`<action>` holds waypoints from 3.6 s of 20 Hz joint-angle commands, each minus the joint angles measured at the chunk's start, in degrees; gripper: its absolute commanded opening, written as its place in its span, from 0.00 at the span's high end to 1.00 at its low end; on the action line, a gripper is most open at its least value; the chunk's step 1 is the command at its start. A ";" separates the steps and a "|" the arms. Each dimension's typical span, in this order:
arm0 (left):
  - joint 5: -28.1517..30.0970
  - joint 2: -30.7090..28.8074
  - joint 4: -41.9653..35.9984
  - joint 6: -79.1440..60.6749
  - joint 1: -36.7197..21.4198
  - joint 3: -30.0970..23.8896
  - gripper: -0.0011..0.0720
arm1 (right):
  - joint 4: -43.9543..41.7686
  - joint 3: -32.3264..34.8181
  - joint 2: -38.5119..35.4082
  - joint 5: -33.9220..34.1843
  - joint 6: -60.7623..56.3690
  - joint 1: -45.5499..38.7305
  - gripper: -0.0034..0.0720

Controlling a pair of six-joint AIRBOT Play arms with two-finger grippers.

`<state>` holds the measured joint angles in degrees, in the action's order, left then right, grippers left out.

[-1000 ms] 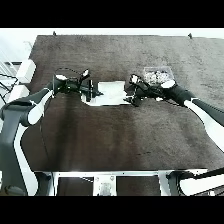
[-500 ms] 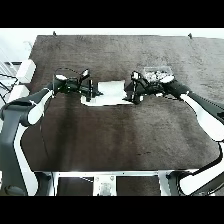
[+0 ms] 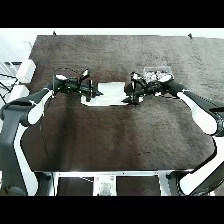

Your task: Fold the box and place the chain.

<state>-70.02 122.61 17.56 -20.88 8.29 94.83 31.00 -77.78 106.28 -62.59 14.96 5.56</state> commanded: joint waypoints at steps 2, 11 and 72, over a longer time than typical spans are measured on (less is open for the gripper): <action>0.15 -0.04 0.00 0.02 0.00 0.00 0.96 | -0.04 -0.87 1.90 -1.57 2.12 0.09 0.12; 0.13 -0.04 -0.02 0.02 0.00 0.00 0.96 | 1.27 -6.56 6.23 -3.98 3.17 1.44 0.12; -0.68 -0.26 -1.75 -0.61 -0.07 0.07 0.73 | 2.21 -8.24 8.70 -4.55 3.13 2.12 0.20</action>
<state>-69.97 122.54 17.19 -21.06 8.36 94.80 33.21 -86.04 114.96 -67.13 18.09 7.68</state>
